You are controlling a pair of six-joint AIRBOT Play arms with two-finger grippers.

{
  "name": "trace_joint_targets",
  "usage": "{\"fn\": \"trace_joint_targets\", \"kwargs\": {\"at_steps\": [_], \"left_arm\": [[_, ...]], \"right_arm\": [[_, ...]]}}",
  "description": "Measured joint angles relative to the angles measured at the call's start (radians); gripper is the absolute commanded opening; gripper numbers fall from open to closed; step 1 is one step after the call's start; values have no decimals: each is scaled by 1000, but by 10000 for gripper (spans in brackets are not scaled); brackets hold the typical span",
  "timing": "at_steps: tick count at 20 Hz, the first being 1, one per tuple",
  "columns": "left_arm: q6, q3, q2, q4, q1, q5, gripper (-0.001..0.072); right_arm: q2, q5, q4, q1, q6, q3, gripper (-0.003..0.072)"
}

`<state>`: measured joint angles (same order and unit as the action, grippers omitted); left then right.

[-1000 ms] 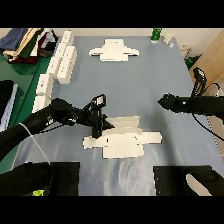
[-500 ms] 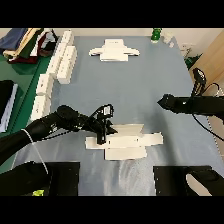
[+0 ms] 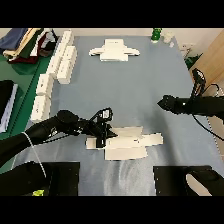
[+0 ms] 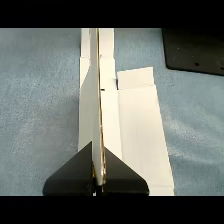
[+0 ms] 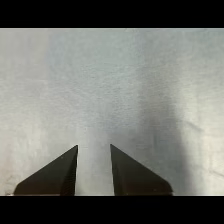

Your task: Fold the box.

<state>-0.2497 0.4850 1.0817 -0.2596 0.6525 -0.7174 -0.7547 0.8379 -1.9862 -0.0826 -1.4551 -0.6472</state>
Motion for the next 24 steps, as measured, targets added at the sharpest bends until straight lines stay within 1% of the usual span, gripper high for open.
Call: {"fn": "trace_joint_targets", "kwargs": {"at_steps": [1, 2, 3, 5, 13, 24], "left_arm": [[0, -4, -2, 0, 0, 2, 14], [0, -4, -2, 0, 0, 2, 14], [0, -5, -1, -1, 0, 3, 14], [0, -5, 0, -3, 0, 4, 14], [3, 32, 2, -17, 0, 3, 14], [3, 60, 2, -38, 0, -56, 14]], "right_arm": [[0, 6, 0, 0, 0, 0, 318], [0, 7, 0, 0, 0, 0, 281], [0, 11, 0, 0, 0, 0, 208], [0, 23, 0, 0, 0, 0, 153], [0, 58, 0, 0, -4, 0, 153], [0, 61, 0, 0, -5, 0, 153]]}}
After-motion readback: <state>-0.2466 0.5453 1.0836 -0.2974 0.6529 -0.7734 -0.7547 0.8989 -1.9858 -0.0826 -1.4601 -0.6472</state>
